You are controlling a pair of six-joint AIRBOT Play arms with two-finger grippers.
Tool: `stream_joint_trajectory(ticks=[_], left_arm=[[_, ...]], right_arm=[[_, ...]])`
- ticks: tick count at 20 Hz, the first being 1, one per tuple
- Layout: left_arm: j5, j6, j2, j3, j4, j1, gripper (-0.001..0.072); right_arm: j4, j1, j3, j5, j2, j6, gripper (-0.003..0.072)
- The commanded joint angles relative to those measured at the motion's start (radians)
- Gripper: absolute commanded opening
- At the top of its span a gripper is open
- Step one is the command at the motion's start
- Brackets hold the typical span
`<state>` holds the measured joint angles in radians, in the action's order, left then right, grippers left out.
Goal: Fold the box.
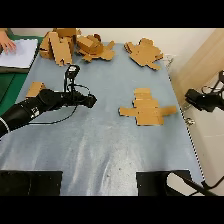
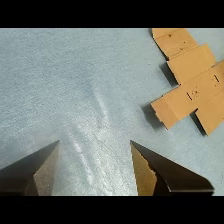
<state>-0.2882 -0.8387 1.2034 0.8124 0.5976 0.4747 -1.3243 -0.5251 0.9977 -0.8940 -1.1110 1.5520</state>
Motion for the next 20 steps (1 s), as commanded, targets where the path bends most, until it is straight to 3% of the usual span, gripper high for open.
stream_joint_trajectory(ticks=[1,3,8,12,20], left_arm=[[0.000,0.000,0.000,0.001,0.000,-0.001,0.0690],[0.001,0.000,0.000,0.001,0.000,-0.001,0.0690],[0.001,0.000,0.000,0.001,0.000,-0.001,0.0690],[0.001,0.000,0.000,0.001,0.000,0.000,0.0690],[-0.001,0.000,0.000,0.001,0.000,0.000,0.0690]], right_arm=[[0.275,-0.196,0.031,-0.107,-0.114,-0.241,0.0348],[0.432,-0.240,0.031,-0.111,-0.180,-0.377,0.0348],[0.507,-0.248,0.031,-0.127,-0.328,-0.549,0.0347],[0.666,-0.248,0.031,-0.188,-0.404,-0.682,0.0347],[0.671,-0.248,0.031,-0.196,-0.451,-0.682,0.0347]])
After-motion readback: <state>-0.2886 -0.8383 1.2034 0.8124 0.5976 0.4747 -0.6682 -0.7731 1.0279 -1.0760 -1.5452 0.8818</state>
